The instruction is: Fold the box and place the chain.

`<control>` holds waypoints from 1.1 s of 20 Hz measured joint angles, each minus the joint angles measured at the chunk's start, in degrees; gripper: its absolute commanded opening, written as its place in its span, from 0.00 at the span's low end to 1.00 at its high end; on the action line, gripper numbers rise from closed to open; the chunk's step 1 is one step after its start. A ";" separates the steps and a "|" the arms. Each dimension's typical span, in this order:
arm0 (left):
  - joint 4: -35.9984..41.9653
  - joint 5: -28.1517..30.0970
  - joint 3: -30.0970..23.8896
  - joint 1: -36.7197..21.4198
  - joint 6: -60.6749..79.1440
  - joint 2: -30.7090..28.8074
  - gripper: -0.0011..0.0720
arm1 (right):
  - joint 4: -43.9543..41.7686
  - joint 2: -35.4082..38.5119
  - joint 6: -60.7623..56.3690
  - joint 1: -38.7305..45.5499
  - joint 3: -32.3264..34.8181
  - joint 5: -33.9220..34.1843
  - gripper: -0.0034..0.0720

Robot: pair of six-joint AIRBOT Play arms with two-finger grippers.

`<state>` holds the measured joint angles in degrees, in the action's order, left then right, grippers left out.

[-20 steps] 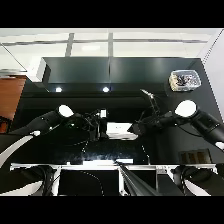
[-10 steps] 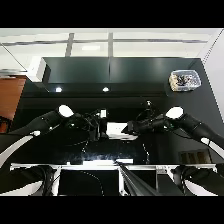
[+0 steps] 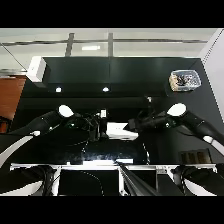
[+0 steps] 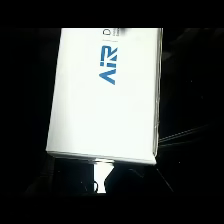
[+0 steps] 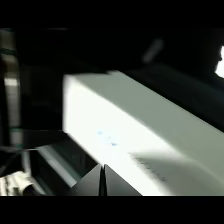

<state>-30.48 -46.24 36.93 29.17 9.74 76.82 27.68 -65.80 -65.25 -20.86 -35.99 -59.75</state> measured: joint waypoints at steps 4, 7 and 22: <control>-3.82 -0.31 -0.02 -0.04 -3.76 -3.15 1.00 | 1.07 6.95 0.39 9.62 -3.85 -6.05 0.10; -8.92 -1.25 -0.02 -0.07 -9.38 -7.72 1.00 | 3.08 10.58 0.55 18.99 -5.07 -9.81 0.10; -14.67 -3.61 18.97 12.11 -28.76 2.84 1.00 | 9.84 12.94 1.36 31.34 -5.81 -13.05 0.10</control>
<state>-45.15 -49.84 55.90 41.28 -19.03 79.66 37.52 -52.86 -63.90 10.48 -41.80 -72.79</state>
